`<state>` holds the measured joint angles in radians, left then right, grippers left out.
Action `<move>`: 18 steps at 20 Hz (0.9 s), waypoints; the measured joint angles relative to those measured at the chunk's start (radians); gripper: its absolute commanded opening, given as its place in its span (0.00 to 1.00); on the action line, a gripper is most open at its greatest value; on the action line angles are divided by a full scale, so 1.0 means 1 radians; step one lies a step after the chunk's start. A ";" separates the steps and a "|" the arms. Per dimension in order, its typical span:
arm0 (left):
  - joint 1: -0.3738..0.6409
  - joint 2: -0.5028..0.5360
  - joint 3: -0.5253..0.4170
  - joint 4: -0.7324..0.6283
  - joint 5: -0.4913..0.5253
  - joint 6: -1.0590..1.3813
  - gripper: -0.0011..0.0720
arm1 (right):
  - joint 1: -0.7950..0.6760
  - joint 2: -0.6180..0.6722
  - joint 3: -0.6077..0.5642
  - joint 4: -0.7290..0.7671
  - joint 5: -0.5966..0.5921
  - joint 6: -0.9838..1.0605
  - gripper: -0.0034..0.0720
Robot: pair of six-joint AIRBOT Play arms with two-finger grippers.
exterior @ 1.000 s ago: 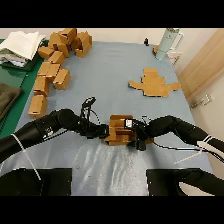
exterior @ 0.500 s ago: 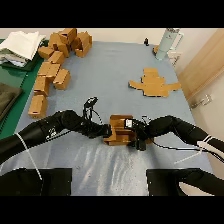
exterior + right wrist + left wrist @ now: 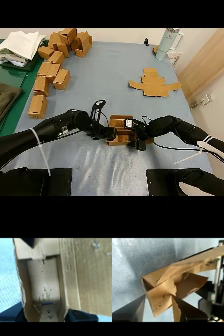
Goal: Fold the box.
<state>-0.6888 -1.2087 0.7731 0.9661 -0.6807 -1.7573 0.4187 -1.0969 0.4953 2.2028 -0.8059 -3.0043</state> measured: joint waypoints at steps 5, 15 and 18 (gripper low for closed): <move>-0.073 -0.085 0.139 0.246 -0.156 -0.268 0.65 | 0.000 0.000 0.000 0.000 0.000 0.000 0.80; -0.143 -0.298 0.375 0.430 -0.345 -0.474 0.65 | 0.000 0.000 0.000 0.000 0.000 0.000 0.80; -0.154 -0.347 0.409 0.443 -0.377 -0.497 0.18 | 0.000 0.000 0.000 0.000 0.000 0.000 0.80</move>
<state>-0.8425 -1.5558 1.1820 1.4086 -1.0580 -2.2539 0.4187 -1.0969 0.4953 2.2024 -0.8055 -3.0039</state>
